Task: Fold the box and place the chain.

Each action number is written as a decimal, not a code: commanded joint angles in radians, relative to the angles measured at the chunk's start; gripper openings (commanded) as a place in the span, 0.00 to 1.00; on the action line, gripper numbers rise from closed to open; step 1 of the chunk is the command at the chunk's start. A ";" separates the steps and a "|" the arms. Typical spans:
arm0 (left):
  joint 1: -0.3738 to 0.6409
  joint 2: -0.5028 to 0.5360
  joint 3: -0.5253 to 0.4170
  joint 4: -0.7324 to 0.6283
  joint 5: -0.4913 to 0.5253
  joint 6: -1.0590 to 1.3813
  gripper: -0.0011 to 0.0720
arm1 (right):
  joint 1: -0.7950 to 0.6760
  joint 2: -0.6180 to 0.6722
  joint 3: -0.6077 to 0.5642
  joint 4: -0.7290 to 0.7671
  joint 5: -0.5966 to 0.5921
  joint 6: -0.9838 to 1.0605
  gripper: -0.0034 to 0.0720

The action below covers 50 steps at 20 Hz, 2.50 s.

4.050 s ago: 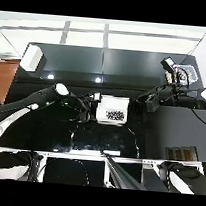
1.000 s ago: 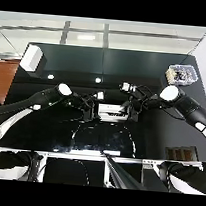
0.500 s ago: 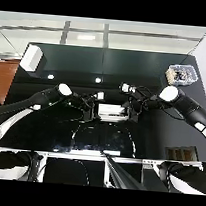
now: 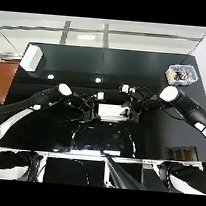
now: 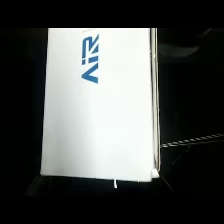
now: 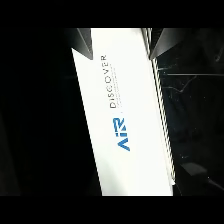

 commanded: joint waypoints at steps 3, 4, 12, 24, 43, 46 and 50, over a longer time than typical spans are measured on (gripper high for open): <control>0.000 0.000 0.000 0.000 0.000 0.000 0.55 | 0.004 0.000 0.000 -0.023 0.000 0.000 0.61; 0.000 0.000 0.000 0.000 0.000 0.000 0.55 | 0.006 0.000 -0.002 -0.026 0.000 0.000 0.61; 0.000 0.000 0.000 0.000 0.000 0.000 0.56 | 0.022 0.005 -0.021 -0.064 -0.011 0.005 0.61; 0.000 0.000 0.000 0.000 0.004 0.000 0.56 | -0.015 0.148 -0.023 -0.078 0.103 0.499 0.07; 0.000 0.000 0.000 0.000 0.003 0.000 0.56 | -0.123 -0.120 -0.050 0.249 0.127 0.925 0.06; 0.000 0.000 0.000 0.000 0.004 0.000 0.56 | -0.123 -0.130 -0.050 0.242 0.101 0.928 0.06; 0.000 0.000 0.000 0.000 0.004 0.000 0.56 | -0.122 -0.131 -0.050 0.227 0.073 0.929 0.06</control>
